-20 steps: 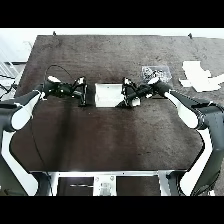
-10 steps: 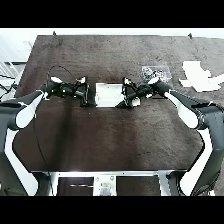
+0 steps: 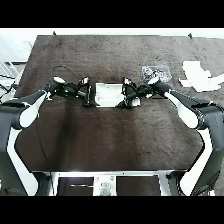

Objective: Fold the box and place the chain.

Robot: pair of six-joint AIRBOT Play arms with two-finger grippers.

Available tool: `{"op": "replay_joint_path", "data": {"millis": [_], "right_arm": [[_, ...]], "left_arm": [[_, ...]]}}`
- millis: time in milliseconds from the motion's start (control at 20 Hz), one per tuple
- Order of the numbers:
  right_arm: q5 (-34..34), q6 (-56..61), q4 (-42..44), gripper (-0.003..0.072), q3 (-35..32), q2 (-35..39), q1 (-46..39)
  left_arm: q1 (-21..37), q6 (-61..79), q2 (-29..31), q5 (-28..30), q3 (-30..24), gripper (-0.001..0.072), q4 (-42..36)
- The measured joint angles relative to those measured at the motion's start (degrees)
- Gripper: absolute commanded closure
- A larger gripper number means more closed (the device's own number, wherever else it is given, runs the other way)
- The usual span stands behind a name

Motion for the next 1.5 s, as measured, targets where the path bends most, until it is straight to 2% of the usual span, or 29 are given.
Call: {"op": "replay_joint_path", "data": {"millis": [500,600,700,750,800,1500], "right_arm": [[0.00,-0.02,0.00,0.0103,0.02,0.00,0.00],[0.00,-0.04,0.00,0.0103,0.02,0.00,0.00],[0.00,-0.04,0.00,0.0103,0.02,0.00,0.02],[0.00,-0.02,0.00,0.0103,0.04,0.00,0.02],[0.02,-0.07,0.00,0.0103,0.02,0.00,0.02],[0.17,-0.04,-0.02,0.0104,0.02,0.00,0.07]], "left_arm": [[-0.79,-0.20,-2.40,0.52,1.90,0.0012,0.00],[-0.81,0.13,-2.54,0.55,1.92,0.0082,0.04],[-0.85,0.44,-2.60,0.48,1.92,0.0085,0.20],[-0.90,0.57,-2.62,0.46,1.92,0.0174,0.28],[-0.90,0.76,-2.62,0.24,1.92,0.0186,0.42],[-0.90,0.98,-2.62,-0.66,1.99,0.0182,1.68]]}}
